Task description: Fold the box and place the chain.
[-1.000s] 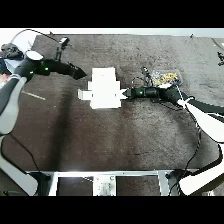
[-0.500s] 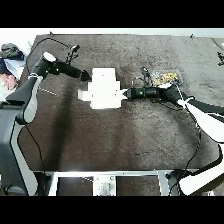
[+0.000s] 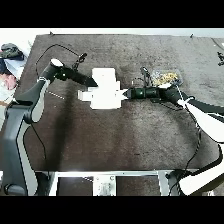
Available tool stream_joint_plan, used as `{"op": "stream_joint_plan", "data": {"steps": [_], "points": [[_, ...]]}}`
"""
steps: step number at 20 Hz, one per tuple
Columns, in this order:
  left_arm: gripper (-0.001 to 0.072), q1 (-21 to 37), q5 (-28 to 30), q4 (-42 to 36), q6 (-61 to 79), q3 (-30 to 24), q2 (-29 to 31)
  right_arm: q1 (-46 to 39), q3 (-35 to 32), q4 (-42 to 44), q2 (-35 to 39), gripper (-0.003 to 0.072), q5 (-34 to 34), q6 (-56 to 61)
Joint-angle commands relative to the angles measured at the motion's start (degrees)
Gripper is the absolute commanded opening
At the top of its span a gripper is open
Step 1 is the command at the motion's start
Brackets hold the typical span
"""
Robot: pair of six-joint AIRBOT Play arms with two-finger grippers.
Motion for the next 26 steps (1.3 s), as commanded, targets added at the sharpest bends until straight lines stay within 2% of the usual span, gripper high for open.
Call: {"op": "stream_joint_plan", "data": {"steps": [1, 2, 3, 4, 5, 6, 9, 10, 12, 14, 15, 22, 26], "points": [[0.0466, -0.09, -2.01, -1.57, 0.31, 0.07, -0.55, 0.04, -0.02, -0.79, 0.04, 0.0013, 0.0, 0.02], [0.0332, -0.09, -2.01, -1.57, 0.31, 0.07, -0.55, 0.04, -0.02, -1.14, 0.04, 0.0013, -0.02, 0.02], [0.0274, -0.09, -1.75, -1.6, 0.33, 0.07, -0.55, 0.04, -0.02, -1.25, 0.04, 0.0013, -0.02, 0.0], [0.0273, -0.09, -1.77, -1.84, 0.42, 0.07, -0.55, 0.04, -0.02, -1.27, 0.04, 0.0013, -0.17, 0.0], [0.0189, -0.09, -1.92, -1.86, 0.46, 0.07, -0.55, 0.04, -0.02, -1.27, 0.04, 0.0013, -0.22, 0.0], [0.0165, -0.09, -2.1, -1.86, 0.52, 0.07, -0.55, 0.04, -0.02, -1.25, 0.04, 0.0013, -0.46, 0.0], [0.0163, -0.09, -3.41, -1.86, 2.54, 0.07, -0.55, 0.04, -0.02, -2.23, 0.04, 0.0013, -0.7, 0.0], [0.0076, -0.09, -3.72, -1.86, 3.96, 0.07, -0.55, 0.04, -0.02, -3.08, 0.04, 0.0014, -0.68, 0.0], [0.0061, -0.09, -4.76, -1.92, 7.23, 0.07, -0.55, -0.02, -0.02, -3.63, 0.04, 0.0015, -0.66, -0.02], [0.0012, -0.09, -5.68, -2.27, 10.23, 0.07, -0.55, -0.7, -0.02, -3.61, 0.07, 0.0371, -0.39, -0.04], [0.0012, -0.09, -6.23, -2.51, 11.91, 0.07, -0.55, -1.18, -0.02, -3.61, 0.15, 0.0311, -0.11, -0.48], [0.0011, -0.09, -9.6, -4.02, 31.67, 0.04, -0.55, -8.5, -0.02, -3.63, 5.99, 0.0314, 5.99, -1.49], [0.0007, -0.09, -10.8, -4.42, 42.95, 0.02, -0.55, -9.9, -0.02, -3.85, 7.8, 0.0314, 7.43, -1.49]]}}
